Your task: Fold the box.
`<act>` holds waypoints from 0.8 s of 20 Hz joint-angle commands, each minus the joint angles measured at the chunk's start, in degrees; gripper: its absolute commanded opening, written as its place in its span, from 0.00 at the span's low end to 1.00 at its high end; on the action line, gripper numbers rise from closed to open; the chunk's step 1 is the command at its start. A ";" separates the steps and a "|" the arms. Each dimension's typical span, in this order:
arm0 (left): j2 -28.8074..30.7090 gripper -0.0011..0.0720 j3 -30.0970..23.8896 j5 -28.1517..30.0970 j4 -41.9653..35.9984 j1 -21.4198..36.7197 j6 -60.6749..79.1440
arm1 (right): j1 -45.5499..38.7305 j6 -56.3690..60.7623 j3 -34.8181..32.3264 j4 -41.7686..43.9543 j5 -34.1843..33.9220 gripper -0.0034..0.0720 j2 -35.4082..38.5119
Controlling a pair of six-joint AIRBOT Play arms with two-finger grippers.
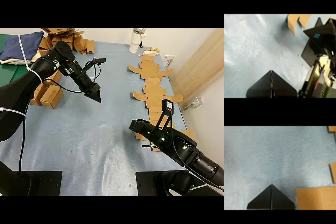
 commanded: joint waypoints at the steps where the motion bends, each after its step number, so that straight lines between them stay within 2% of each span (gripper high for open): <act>1: -0.02 0.03 0.04 6.49 -0.52 0.00 0.81 | -0.02 0.17 0.04 1.09 -0.70 0.05 -0.02; 4: -0.02 0.03 0.02 7.26 -1.22 0.00 -0.94 | -2.12 -0.24 0.42 1.60 3.61 0.05 -0.02; 7: -0.09 0.03 0.02 6.21 -1.22 -0.07 -0.81 | -9.60 -13.09 4.85 6.67 14.45 0.05 -0.02; 9: -0.09 0.03 0.02 4.59 -1.22 -0.39 -0.81 | -18.25 -24.94 10.36 9.14 21.70 0.05 -0.02; 12: -0.09 0.03 0.02 1.86 -1.25 -1.46 -0.90 | -35.76 -39.89 20.24 9.79 30.73 0.05 -1.95; 14: -0.11 0.03 -0.11 2.97 -1.25 -2.38 -0.98 | -48.04 -49.86 25.49 14.51 32.92 0.05 -5.07; 16: -0.17 0.03 -0.26 6.34 -1.53 -3.32 -4.02 | -59.98 -59.45 28.50 23.69 33.62 0.05 -9.73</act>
